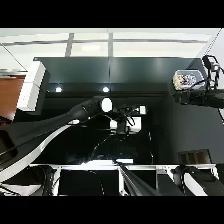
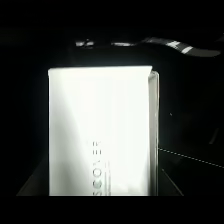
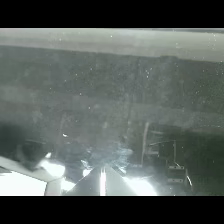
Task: Fold the box and place the chain.
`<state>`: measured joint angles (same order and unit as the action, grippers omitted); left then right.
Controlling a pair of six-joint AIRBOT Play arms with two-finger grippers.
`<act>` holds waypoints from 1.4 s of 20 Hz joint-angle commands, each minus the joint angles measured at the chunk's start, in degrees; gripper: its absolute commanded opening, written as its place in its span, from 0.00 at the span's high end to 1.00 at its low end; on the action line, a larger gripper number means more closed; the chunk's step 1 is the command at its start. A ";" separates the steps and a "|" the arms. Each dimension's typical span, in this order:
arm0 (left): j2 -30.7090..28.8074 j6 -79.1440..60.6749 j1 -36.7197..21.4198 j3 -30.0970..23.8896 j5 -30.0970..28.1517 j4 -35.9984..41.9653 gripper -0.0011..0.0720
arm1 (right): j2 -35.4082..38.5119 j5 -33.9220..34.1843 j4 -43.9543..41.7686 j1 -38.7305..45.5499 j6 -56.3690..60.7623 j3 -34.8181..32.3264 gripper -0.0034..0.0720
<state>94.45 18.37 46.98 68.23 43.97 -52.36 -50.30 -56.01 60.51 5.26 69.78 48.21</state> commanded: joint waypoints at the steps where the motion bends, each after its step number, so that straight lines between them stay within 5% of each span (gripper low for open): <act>1: 0.15 0.13 1.42 0.07 -3.02 -1.38 0.45 | 0.02 -1.42 0.15 0.04 0.55 -0.02 0.92; 4: -3.41 6.43 -0.39 0.04 -1.22 -2.54 0.60 | 0.02 -1.55 0.24 0.04 0.55 -0.02 0.92; 7: -7.82 21.90 -6.25 -0.04 7.39 -11.63 0.61 | 0.02 -1.62 0.24 0.04 0.55 -0.02 0.92; 11: -13.53 37.48 -20.48 -1.40 29.79 -18.49 0.61 | 0.02 -1.62 0.24 0.04 0.55 -0.02 0.92; 17: -27.36 51.82 -44.50 -15.96 39.01 -34.99 0.60 | 0.02 -1.86 0.22 0.04 0.52 -0.04 0.92; 24: -33.20 53.53 -67.67 -23.15 39.19 -41.55 0.60 | 0.00 -1.86 0.24 0.04 0.52 -0.04 0.92; 28: -33.20 53.66 -82.36 -23.34 28.44 -40.11 0.60 | 0.00 -2.08 0.17 0.04 0.57 -0.04 0.92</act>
